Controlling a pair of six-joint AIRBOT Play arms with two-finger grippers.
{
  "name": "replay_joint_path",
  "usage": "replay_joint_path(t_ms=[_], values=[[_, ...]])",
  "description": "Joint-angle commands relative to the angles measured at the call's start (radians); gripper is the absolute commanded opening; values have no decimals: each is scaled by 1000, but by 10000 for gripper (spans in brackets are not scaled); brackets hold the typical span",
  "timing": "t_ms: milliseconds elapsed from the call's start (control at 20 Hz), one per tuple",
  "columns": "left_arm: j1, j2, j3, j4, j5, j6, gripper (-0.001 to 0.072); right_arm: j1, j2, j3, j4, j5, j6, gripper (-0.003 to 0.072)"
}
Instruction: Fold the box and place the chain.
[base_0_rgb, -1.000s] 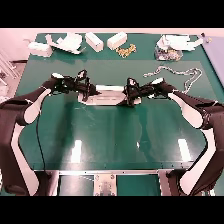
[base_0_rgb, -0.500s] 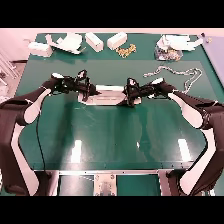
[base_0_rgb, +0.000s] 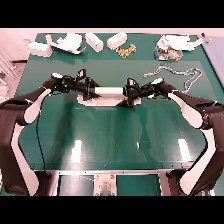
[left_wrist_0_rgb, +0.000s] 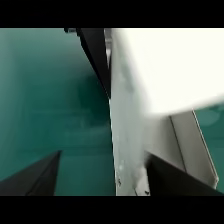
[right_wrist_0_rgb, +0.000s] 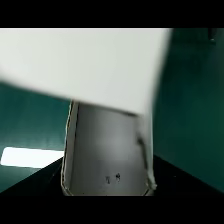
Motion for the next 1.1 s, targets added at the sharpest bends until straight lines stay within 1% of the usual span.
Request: replay_joint_path(t_ms=[0,200,250,450,600,750,850,900,950,1000,1050], values=[[1,0,0,-53,-7,0,578,0,0,0,0,-7,2,491],[3,0,2,-91,-19,2,580,0,0,0,0,-7,2,491],[3,0,3,-97,-35,1,605,0,0,0,0,-7,2,491],[5,19,3,-95,-60,2,607,0,0,0,1,-7,2,491],[34,50,3,-76,-77,1,606,0,0,0,1,-7,2,491],[94,77,3,-80,-164,-1,606,0,0,0,1,-7,2,491],[134,78,3,-121,-292,-19,605,0,0,0,1,-7,2,491],[153,78,3,-121,-344,-23,571,0,0,0,1,-7,2,491],[171,78,3,-119,-386,-48,440,0,0,0,0,-7,2,491],[187,78,3,-117,-446,-53,215,0,0,0,1,-7,2,491],[198,78,3,-114,-512,-49,22,0,0,0,1,-7,2,491]])
